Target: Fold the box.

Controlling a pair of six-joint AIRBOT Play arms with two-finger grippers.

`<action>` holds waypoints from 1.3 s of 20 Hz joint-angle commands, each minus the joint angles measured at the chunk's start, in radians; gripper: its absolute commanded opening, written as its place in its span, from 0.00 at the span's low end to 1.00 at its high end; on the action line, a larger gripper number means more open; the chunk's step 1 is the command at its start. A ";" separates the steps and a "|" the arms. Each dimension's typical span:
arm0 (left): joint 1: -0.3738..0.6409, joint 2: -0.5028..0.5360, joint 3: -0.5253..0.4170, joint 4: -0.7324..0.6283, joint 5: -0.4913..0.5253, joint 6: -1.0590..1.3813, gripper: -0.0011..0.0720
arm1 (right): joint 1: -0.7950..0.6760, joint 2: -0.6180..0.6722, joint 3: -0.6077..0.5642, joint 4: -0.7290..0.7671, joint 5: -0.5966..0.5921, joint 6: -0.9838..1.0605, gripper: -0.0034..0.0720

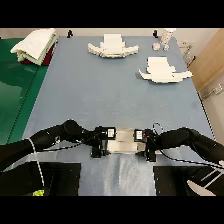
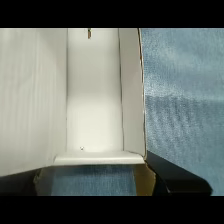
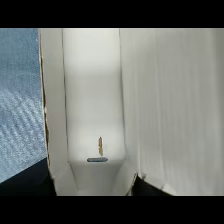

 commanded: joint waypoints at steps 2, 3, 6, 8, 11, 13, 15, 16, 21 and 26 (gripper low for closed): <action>0.020 0.013 -0.011 0.000 -0.024 0.014 0.96 | 0.000 0.000 0.001 0.000 0.000 0.000 0.73; 0.020 0.013 -0.017 0.000 -0.024 0.018 0.96 | 0.000 0.000 0.001 0.000 0.000 0.000 0.73; 0.018 0.013 -0.018 -0.005 -0.023 0.023 0.96 | 0.000 0.000 0.001 0.000 0.000 0.000 0.73; 0.008 0.011 -0.018 -0.008 -0.009 0.023 0.96 | 0.000 0.000 0.001 0.000 0.000 0.000 0.73; -0.026 0.000 -0.018 -0.042 0.032 0.042 0.96 | 0.000 0.000 0.001 0.000 0.000 0.000 0.73; -0.030 -0.012 -0.016 -0.056 0.044 0.040 0.96 | 0.000 0.000 0.001 0.000 0.000 0.000 0.73; -0.030 -0.012 -0.016 -0.052 0.047 0.041 0.96 | 0.000 0.000 0.001 0.000 0.000 0.000 0.73; -0.030 -0.012 -0.016 -0.049 0.046 0.041 0.96 | 0.000 0.000 0.001 0.000 0.000 0.000 0.73; -0.030 -0.012 -0.017 -0.046 0.043 0.040 0.64 | 0.000 0.000 0.001 0.000 0.000 0.000 0.73; -0.030 -0.012 -0.016 -0.043 0.043 0.040 0.62 | 0.000 0.000 0.001 0.000 0.000 0.000 0.73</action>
